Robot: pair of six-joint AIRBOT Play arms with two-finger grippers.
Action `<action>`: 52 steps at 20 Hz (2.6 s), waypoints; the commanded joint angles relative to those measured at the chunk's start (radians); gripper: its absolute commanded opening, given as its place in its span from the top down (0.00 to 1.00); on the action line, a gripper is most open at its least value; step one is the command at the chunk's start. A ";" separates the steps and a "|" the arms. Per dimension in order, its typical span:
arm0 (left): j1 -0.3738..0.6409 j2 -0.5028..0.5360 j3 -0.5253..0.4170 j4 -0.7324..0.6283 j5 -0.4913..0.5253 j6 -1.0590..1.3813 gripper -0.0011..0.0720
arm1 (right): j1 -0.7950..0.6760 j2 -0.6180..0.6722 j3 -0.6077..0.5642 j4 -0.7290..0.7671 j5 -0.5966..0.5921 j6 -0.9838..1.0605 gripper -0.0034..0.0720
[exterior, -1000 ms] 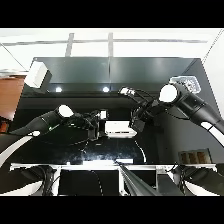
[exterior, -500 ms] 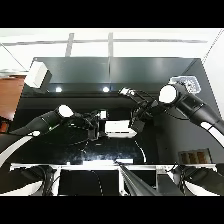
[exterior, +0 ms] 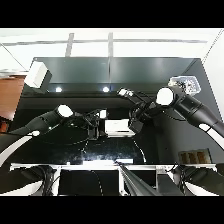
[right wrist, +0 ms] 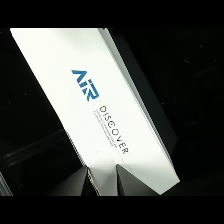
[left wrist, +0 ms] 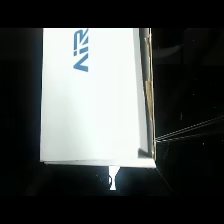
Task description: Fold the box and place the chain.
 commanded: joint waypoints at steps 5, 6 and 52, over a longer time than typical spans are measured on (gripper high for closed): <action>-0.001 -0.001 -0.001 0.001 -0.001 0.001 0.42 | 0.003 -0.001 0.000 -0.009 0.003 0.009 0.70; -0.001 -0.001 -0.001 0.000 -0.001 0.001 0.42 | 0.003 -0.001 0.000 -0.008 0.004 0.011 0.70; -0.001 -0.001 -0.001 0.000 -0.001 0.001 0.42 | -0.121 -0.016 -0.286 0.648 -0.167 0.314 0.93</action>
